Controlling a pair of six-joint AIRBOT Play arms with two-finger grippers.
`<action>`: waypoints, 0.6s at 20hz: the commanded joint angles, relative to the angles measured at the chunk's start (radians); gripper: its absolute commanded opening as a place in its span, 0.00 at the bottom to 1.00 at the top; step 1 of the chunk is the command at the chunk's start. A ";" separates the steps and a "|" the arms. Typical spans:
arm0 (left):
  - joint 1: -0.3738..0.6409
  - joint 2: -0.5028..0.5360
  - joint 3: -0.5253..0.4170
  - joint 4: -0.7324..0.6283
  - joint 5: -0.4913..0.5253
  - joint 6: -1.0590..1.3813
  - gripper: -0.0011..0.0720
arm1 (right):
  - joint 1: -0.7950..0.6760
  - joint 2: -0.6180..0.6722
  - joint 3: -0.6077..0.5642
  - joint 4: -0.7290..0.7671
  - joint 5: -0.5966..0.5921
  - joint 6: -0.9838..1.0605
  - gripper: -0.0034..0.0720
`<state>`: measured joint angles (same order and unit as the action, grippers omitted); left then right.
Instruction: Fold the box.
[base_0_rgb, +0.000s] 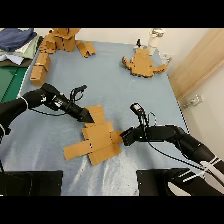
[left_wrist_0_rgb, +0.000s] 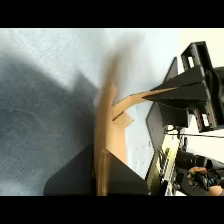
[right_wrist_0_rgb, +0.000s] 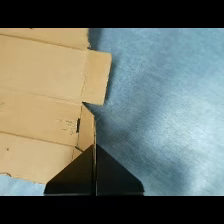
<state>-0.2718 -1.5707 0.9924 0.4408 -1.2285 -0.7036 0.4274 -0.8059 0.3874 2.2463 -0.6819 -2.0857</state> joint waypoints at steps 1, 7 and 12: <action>-0.005 -0.002 0.000 -0.008 -0.010 0.044 0.03 | 0.001 0.001 0.000 -0.006 0.001 0.002 0.04; -0.009 -0.002 0.001 -0.030 0.000 0.206 0.03 | -0.006 0.001 0.009 -0.060 0.035 0.005 0.54; -0.040 0.081 0.010 -0.018 0.048 0.363 0.03 | -0.135 0.004 0.197 -0.416 -0.119 0.325 0.54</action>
<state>-0.2939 -1.5349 0.9993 0.4156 -1.2175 -0.4541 0.3531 -0.8032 0.4923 2.0205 -0.7048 -1.9301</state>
